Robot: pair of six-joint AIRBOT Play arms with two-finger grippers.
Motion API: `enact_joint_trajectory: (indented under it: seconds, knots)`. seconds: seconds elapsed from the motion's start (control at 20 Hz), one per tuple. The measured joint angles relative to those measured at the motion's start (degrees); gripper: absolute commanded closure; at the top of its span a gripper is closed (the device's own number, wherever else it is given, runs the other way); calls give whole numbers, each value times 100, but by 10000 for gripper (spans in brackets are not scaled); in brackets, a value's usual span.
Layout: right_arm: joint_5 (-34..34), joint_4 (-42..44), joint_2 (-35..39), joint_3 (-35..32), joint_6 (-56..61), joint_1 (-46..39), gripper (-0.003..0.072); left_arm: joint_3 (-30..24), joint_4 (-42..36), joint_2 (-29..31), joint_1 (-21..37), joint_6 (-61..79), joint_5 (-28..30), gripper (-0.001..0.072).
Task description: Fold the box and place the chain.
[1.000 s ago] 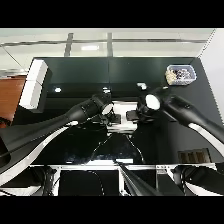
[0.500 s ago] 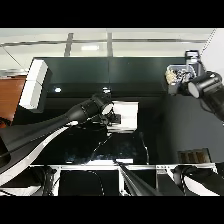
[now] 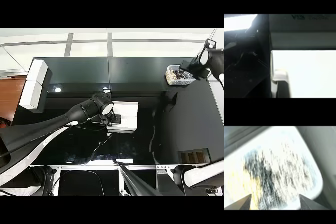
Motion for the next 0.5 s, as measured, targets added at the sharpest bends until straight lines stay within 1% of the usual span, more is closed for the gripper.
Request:
enact_joint_trajectory:
  seconds: [0.1, 0.2, 0.25, 0.3, 0.35, 0.4, 0.45, 0.5]
  knots:
    - [437, 146, -717, 962, 4, -131, 2, 0, 0, 0, 0, 0, -2, 681]
    - [680, 236, -1200, 1519, 120, -232, 3, 0, 2, 0, 0, -2, -2, 681]
    - [732, 299, -1375, 1694, 188, -278, 46, 0, 2, 0, 2, -2, -4, 681]
    - [750, 334, -1508, 1808, 232, -308, 148, 0, 0, 0, 0, -2, -4, 680]
    - [761, 409, -1620, 1895, 267, -330, 275, 0, 0, 0, 0, -2, -4, 681]
    - [772, 448, -1698, 1952, 291, -345, 568, 0, 2, 0, 2, -2, -4, 681]
    - [798, 520, -1746, 2002, 326, -356, 665, 0, 2, 0, 2, -2, -4, 681]
    - [807, 533, -1775, 2031, 315, -365, 667, 0, 2, 0, 0, -2, -4, 681]
